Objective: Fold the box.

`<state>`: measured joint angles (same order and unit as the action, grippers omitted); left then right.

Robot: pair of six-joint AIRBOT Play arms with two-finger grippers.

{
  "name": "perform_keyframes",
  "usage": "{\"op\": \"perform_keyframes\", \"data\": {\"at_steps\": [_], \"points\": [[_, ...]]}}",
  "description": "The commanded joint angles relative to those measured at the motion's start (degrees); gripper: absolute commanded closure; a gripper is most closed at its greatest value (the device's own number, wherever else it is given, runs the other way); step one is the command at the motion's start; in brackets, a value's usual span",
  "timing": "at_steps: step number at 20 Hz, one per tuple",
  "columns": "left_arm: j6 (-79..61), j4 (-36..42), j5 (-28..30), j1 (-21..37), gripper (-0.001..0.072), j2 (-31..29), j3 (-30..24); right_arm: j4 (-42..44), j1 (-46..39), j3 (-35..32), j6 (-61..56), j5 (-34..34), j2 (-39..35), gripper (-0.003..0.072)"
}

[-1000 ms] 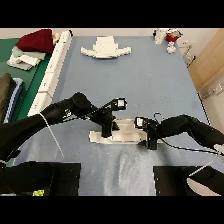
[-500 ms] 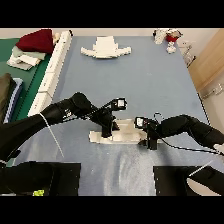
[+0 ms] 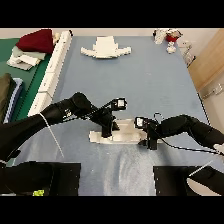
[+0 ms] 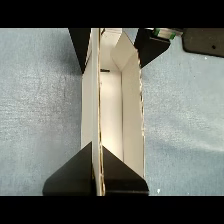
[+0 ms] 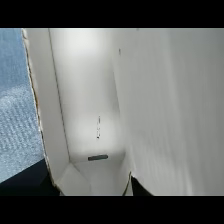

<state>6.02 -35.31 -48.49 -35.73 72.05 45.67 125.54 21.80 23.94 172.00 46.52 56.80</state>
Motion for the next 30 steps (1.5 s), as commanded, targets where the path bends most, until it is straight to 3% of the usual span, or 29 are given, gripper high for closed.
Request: {"op": "perform_keyframes", "data": {"at_steps": [1,19,20,21,22,26,27,28,30], "points": [[-0.02,0.0,0.02,0.0,0.0698,0.02,0.04,-0.17,-0.02,-0.02,0.0,0.02,0.04,0.0119],[-0.07,2.12,0.5,0.04,0.0695,0.02,0.04,-0.2,-0.02,-0.02,0.0,0.02,0.04,0.0119],[-0.07,2.12,0.5,0.04,0.058,0.0,0.04,-0.17,-0.02,-0.02,0.0,0.02,0.04,0.0118],[0.0,2.14,0.52,0.04,0.037,0.0,0.04,-0.17,-0.02,-0.02,0.0,0.02,0.04,0.0118],[0.0,2.12,0.5,0.04,0.0339,0.0,0.04,-0.17,-0.02,-0.02,0.0,0.02,0.04,0.0118],[4.26,-1.01,0.22,0.76,0.0336,-1.2,0.04,-0.2,-0.02,-0.02,0.0,0.02,0.04,0.0118],[8.35,-3.82,-0.74,1.42,0.0252,-2.54,0.04,-0.2,-0.02,-0.02,0.0,0.02,0.04,0.0118],[14.4,-7.23,-1.49,2.47,0.0083,-4.17,0.04,-0.2,-0.02,-0.02,0.0,0.0,0.04,0.0118],[27.71,-14.16,-3.78,4.98,0.0052,-8.0,0.04,-0.2,-0.02,-0.02,0.0,0.02,0.04,0.0119]]}}
